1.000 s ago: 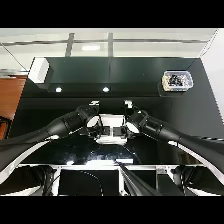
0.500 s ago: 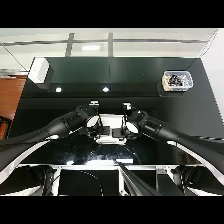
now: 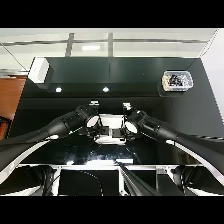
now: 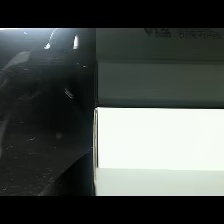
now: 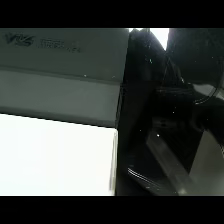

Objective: Fold the box and place the chain.

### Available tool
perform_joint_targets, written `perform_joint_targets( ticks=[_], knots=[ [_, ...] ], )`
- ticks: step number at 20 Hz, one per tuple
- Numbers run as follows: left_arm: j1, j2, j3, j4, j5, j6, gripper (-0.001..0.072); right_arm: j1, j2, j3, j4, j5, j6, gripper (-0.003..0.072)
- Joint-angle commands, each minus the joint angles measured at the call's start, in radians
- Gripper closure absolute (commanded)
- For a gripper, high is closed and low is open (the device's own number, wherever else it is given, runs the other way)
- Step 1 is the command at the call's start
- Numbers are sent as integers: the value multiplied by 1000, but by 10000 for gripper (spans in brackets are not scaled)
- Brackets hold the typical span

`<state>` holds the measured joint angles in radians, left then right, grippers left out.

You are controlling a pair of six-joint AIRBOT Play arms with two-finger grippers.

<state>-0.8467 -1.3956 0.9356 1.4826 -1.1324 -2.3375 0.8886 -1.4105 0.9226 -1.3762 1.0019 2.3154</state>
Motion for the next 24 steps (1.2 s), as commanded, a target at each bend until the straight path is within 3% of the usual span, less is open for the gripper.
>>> perform_joint_targets(
  ticks=[1, 8, 11, 12, 16, 17, 18, 19, 22, 24],
  knots=[
    [1, 0, 0, 0, 4, 0, 684, 0, 5, 0, 3, 3, -6, 360],
    [1, 0, 0, 0, 4, 0, 684, -6, 10, 26, 11, 15, -22, 363],
    [1, 0, 0, 0, 4, 0, 684, -12, 10, 27, 6, 21, -23, 525],
    [1, 0, 0, 0, 4, 0, 684, -12, 10, 27, 6, 18, -23, 664],
    [1, 0, 0, 0, 4, 0, 685, -12, 9, 27, 10, -1, -19, 676],
    [1, 0, 0, 0, 4, 0, 684, -12, 9, 27, 10, -1, -19, 634],
    [1, 0, 0, 0, 4, 0, 684, -13, 10, 29, 10, 4, -19, 382],
    [1, 0, 0, 0, 4, 0, 684, -19, 12, 32, 11, 19, -24, 243],
    [1, 0, 0, 1, 5, 0, 684, -51, 72, 36, 15, 84, -93, 237],
    [1, 0, 0, 0, 4, 0, 684, -81, 178, 38, 42, 122, -172, 237]
  ],
)
